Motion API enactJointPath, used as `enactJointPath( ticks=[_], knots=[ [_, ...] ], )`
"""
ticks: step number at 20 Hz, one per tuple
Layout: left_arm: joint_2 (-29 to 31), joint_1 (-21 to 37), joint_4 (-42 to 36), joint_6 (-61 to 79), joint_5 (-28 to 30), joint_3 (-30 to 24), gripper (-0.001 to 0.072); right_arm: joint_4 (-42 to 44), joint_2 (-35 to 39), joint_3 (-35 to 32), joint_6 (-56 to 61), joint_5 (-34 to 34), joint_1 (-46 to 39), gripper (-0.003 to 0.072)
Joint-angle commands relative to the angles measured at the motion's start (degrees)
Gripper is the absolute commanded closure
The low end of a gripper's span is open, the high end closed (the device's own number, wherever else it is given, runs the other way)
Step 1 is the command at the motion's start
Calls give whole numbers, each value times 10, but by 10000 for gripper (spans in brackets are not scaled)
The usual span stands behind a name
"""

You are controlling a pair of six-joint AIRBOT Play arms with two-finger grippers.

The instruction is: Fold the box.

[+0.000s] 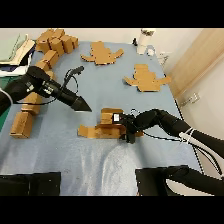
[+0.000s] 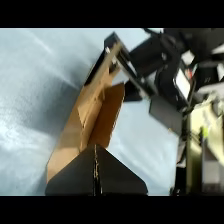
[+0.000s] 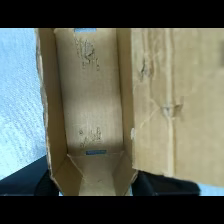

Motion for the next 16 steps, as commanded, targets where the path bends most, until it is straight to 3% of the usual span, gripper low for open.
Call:
enactJointPath(
  ticks=[1, 3, 5, 9, 11, 12, 16],
  knots=[
    [57, -7, 122, 47, -18, -1, 699, 0, 0, 0, 0, 0, 0, 115],
    [83, -22, 127, 110, 14, -18, 699, 0, 0, 0, 0, 0, 0, 115],
    [110, -19, 105, 238, 65, -77, 698, -1, 0, 0, 0, 1, 0, 114],
    [181, -30, 34, 454, 251, -279, 691, -2, 0, 0, 0, 0, 0, 115],
    [189, -48, -21, 555, 305, -347, 136, -2, 0, 0, 0, 1, 0, 115],
    [187, -59, -57, 588, 323, -366, 91, -2, 0, 0, 0, 0, 0, 115],
    [153, -109, -129, 598, 385, -355, 90, -2, 0, 0, 0, 1, 0, 115]
  ],
)
